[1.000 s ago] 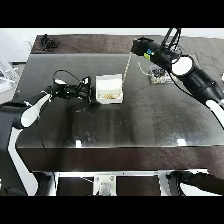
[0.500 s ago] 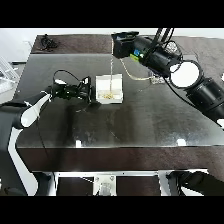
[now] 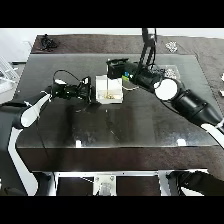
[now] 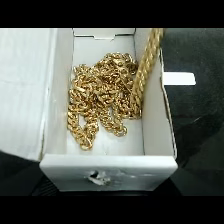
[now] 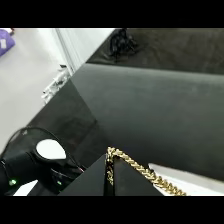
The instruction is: Fold the box and place the chain.
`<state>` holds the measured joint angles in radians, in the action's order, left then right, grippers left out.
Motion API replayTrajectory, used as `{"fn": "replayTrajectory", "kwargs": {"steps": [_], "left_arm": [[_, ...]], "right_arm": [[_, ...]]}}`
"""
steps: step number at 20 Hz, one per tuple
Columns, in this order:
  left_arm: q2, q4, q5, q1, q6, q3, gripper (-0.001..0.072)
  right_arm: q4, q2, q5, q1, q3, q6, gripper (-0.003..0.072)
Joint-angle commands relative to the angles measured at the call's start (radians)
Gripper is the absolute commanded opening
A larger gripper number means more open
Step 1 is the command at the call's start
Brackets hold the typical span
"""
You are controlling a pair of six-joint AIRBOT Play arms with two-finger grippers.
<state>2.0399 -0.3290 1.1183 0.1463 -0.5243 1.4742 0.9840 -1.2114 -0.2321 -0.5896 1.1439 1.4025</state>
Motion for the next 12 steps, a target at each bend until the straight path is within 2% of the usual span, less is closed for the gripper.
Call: {"fn": "replayTrajectory", "kwargs": {"steps": [1, 11, 12], "left_arm": [[0.000, 0.000, 0.000, 0.000, 0.000, 0.000, 0.0367], [0.000, 0.000, 0.000, 0.000, 0.000, 0.000, 0.0367], [0.000, 0.000, 0.000, 0.000, 0.000, 0.000, 0.0367]], "right_arm": [[0.000, -0.049, 0.039, -0.001, -0.045, 0.029, 0.0011], [-0.007, -0.338, 0.059, 0.045, -0.097, 0.064, 0.0018], [-0.007, -0.352, 0.059, 0.058, -0.097, 0.064, 0.0166]]}}
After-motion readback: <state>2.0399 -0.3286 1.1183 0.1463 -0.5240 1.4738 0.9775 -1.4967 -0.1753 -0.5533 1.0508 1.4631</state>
